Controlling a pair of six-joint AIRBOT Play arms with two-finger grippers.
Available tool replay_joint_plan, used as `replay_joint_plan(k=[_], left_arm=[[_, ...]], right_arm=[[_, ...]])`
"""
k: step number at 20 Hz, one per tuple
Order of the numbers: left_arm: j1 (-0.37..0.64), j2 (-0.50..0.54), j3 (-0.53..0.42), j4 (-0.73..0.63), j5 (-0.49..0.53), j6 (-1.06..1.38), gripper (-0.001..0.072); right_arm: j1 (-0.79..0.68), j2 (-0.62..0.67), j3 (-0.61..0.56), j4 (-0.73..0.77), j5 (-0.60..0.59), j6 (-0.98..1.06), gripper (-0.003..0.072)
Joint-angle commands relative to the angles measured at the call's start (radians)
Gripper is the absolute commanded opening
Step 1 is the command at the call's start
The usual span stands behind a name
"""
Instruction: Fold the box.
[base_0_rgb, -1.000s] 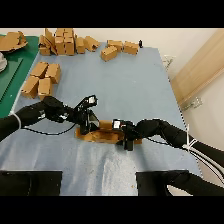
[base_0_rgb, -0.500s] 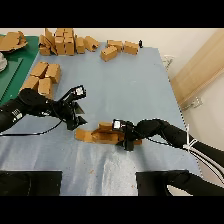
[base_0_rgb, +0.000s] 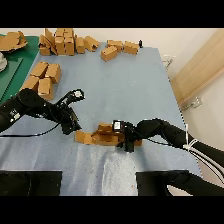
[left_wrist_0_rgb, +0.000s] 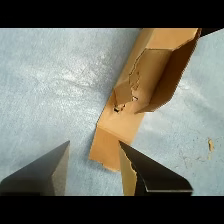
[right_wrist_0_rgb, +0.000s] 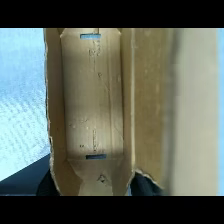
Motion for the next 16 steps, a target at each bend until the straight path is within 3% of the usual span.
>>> replay_joint_plan(k=[1, 7, 8, 9, 13, 16], left_arm=[[-0.001, 0.000, 0.001, 0.004, -0.007, -0.015, 0.0459], [-0.051, 0.000, 0.001, -0.038, -0.032, -0.211, 0.0458], [-0.086, 0.000, 0.001, -0.041, -0.052, -0.230, 0.0401], [-0.128, 0.000, 0.001, -0.041, -0.077, -0.244, -0.0004], [-0.283, -0.009, 0.003, -0.093, -0.040, -0.323, 0.0009], [-0.285, -0.078, 0.064, -0.203, -0.012, -0.323, 0.0009]], right_arm=[[0.001, 0.000, 0.000, -0.005, -0.003, 0.000, 0.0498], [0.001, -0.006, 0.000, -0.049, 0.036, 0.000, 0.0498], [0.001, -0.006, 0.000, -0.049, 0.036, 0.000, 0.0498], [0.001, -0.006, 0.000, -0.048, 0.036, 0.000, 0.0498], [0.001, -0.006, 0.000, -0.045, 0.037, 0.000, 0.0498], [0.001, -0.006, 0.000, -0.045, 0.035, 0.000, 0.0498]])
